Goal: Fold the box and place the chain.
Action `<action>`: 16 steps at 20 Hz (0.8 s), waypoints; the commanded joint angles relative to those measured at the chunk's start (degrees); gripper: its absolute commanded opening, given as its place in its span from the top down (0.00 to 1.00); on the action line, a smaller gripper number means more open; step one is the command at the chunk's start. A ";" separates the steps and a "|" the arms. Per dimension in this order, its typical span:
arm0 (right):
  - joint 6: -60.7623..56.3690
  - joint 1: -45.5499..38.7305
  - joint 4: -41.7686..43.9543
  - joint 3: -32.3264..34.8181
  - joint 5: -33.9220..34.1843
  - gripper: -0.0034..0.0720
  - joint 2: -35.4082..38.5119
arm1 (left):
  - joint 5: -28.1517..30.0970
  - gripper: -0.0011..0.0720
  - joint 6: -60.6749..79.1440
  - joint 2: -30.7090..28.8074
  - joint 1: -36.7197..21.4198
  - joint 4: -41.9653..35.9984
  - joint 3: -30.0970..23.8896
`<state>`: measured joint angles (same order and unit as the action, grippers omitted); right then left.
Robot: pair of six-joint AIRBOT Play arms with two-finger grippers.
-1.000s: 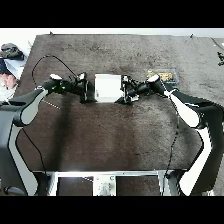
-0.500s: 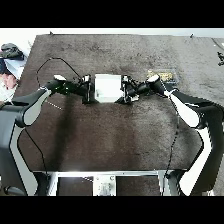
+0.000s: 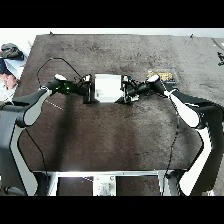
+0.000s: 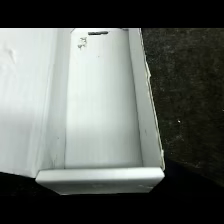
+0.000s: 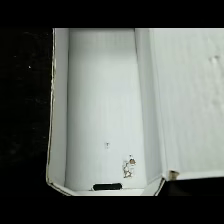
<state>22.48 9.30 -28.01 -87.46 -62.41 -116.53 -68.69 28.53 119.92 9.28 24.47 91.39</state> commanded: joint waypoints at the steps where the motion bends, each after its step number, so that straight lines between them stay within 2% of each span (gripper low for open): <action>1: 0.04 0.04 -0.04 -0.02 -0.17 0.37 0.00 | 1.14 0.02 -0.50 0.04 -0.02 0.07 1.31; 5: 0.04 0.04 -0.04 -0.02 -0.17 0.37 0.00 | 0.57 0.02 -2.12 0.35 -0.02 2.58 1.33; 12: 0.04 0.04 -0.04 -0.02 -0.17 0.37 0.00 | 1.18 0.02 -0.98 0.87 1.57 2.05 1.46; 16: 0.04 0.04 -0.04 -0.02 -0.17 0.37 0.00 | -0.37 0.02 -1.09 0.81 1.55 2.01 2.36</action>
<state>22.57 9.28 -28.12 -87.46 -62.59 -116.53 -68.40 27.40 120.73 10.68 26.55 93.36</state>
